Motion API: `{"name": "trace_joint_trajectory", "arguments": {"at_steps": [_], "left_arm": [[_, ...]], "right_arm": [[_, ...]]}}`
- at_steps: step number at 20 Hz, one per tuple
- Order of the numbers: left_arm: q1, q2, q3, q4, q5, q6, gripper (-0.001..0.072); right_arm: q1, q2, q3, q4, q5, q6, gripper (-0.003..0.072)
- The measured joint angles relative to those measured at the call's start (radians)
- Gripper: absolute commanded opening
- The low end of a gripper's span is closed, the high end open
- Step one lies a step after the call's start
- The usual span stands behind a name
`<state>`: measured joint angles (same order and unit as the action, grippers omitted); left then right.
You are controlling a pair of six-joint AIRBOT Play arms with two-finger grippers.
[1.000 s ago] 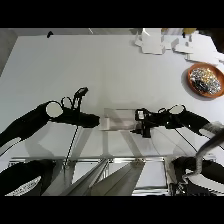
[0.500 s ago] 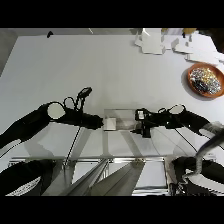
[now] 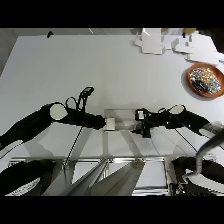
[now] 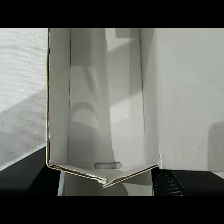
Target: Fold the box and place the chain.
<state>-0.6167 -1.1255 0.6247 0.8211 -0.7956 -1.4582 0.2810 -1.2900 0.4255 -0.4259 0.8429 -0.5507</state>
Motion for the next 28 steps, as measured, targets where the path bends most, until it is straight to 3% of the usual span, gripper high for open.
{"name": "trace_joint_trajectory", "arguments": {"at_steps": [6, 16, 28], "left_arm": [[-0.039, -0.029, 0.05, 0.048, -0.011, -0.014, 0.0235], [-0.099, -0.105, 0.143, 0.252, -0.05, -0.254, 0.0236], [-0.184, -0.238, 0.322, 0.457, -0.225, -0.524, 0.0236]], "right_arm": [[0.0, 0.0, 0.0, 0.0, 0.002, 0.0, 0.0299], [0.0, 0.0, 0.0, 0.0, 0.004, 0.0, 0.0299], [0.0, 0.0, 0.0, 0.0, 0.007, 0.0, 0.0299]]}}
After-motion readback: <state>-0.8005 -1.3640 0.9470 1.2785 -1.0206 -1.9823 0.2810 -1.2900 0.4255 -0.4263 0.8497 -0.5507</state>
